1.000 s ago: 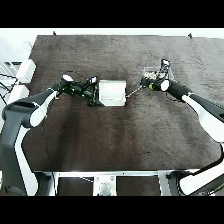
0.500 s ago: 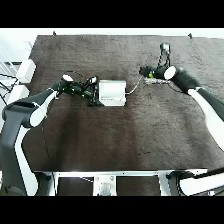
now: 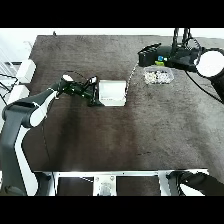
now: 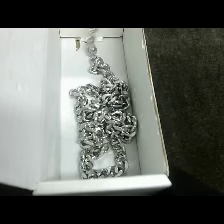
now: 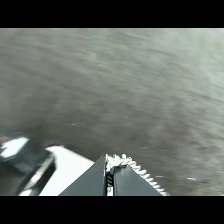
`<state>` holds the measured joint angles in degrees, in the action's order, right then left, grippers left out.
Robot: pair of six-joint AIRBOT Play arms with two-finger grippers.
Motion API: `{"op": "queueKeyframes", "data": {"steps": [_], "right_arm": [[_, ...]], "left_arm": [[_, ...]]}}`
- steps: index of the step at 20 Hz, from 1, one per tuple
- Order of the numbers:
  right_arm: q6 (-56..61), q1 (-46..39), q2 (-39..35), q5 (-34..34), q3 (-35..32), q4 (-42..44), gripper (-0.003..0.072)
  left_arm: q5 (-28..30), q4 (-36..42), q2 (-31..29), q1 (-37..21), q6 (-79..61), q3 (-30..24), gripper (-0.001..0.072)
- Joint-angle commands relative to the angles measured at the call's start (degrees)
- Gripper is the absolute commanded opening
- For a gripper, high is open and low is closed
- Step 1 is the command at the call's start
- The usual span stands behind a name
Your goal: Fold the box and place the chain.
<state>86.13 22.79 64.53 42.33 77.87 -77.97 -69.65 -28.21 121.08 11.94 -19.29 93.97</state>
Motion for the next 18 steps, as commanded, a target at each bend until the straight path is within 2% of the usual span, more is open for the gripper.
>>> {"op": "queueKeyframes", "data": {"steps": [1, 6, 15, 18], "right_arm": [[1.92, 6.23, -2.01, 1.16, -0.74, -0.74, 0.0009], [7.08, 9.07, 1.18, -6.73, -5.66, -0.48, 0.0009], [11.17, 11.08, 11.15, -13.7, -5.95, -0.04, 0.0009], [11.85, 11.06, 17.31, -15.76, -6.29, -0.09, 0.0009]], "left_arm": [[-0.02, -0.02, 0.0, 0.02, 0.07, 0.04, 0.0457], [0.09, -0.02, 0.0, 0.02, 0.87, 0.04, 0.0458], [0.2, -0.02, 0.0, 0.02, 0.83, 0.04, 0.0458], [0.2, -0.02, 0.0, 0.02, 0.83, 0.04, 0.0458]]}}
